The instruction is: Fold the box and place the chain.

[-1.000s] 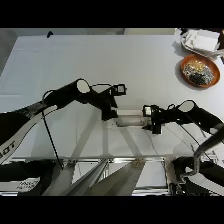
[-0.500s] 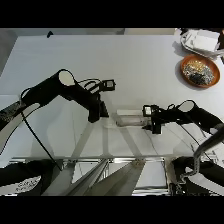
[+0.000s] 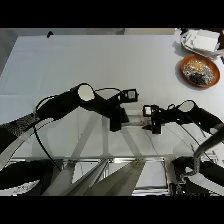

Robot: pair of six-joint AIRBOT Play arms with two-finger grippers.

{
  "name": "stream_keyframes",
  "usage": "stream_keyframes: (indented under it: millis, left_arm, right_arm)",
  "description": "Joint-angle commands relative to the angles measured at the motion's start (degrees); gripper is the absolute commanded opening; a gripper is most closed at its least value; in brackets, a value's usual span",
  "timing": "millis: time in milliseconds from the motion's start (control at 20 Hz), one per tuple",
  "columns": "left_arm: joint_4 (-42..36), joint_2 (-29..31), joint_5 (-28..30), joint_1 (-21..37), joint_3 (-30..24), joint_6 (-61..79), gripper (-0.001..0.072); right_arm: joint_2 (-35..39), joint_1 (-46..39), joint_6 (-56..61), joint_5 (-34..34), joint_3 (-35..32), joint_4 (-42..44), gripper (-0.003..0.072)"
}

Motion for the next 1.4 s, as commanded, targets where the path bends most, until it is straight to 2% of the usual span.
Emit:
stream_keyframes:
  millis: [0, 100, 200, 500, 600, 850, 1000, 1350]
  left_arm:
    - [-5.2, -0.1, 17.8, -0.5, 0.0, -3.0, 0.0]
    - [-4.5, -0.8, 23.5, 0.0, 0.0, -6.8, -0.0001]
    - [-4.1, -2.4, 25.1, 0.4, 0.0, -10.0, -0.0001]
    - [-4.2, -10.4, 21.1, 0.3, 0.0, -13.9, -0.0001]
    - [-4.2, -10.6, 21.2, 0.3, 0.0, -13.7, 0.0]
    - [-3.3, -7.5, 21.2, 0.5, 0.0, -13.3, 0.0001]
    - [0.9, -4.2, 19.7, 0.5, 0.0, -13.3, 0.0003]
    - [21.8, 4.0, 4.7, 0.5, 0.0, -13.4, 0.0001]
  right_arm:
    - [0.0, 0.0, 0.0, 0.0, 0.0, 0.0, 0.0296]
    - [0.0, 0.0, 0.0, 0.0, 0.0, 0.0, 0.0296]
    - [0.0, 0.0, 0.0, 0.0, 0.0, 0.0, 0.0296]
    - [0.0, 0.0, 0.0, 0.0, 0.0, 0.0, 0.0296]
    - [0.0, 0.0, 0.0, 0.0, 0.0, 0.0, 0.0296]
    - [0.0, 0.0, 0.0, 0.0, 0.0, 0.0, 0.0296]
    - [0.0, 0.0, 0.0, 0.0, 0.0, 0.0, 0.0296]
    - [0.0, 0.0, 0.0, 0.0, 0.0, 0.0, 0.0296]
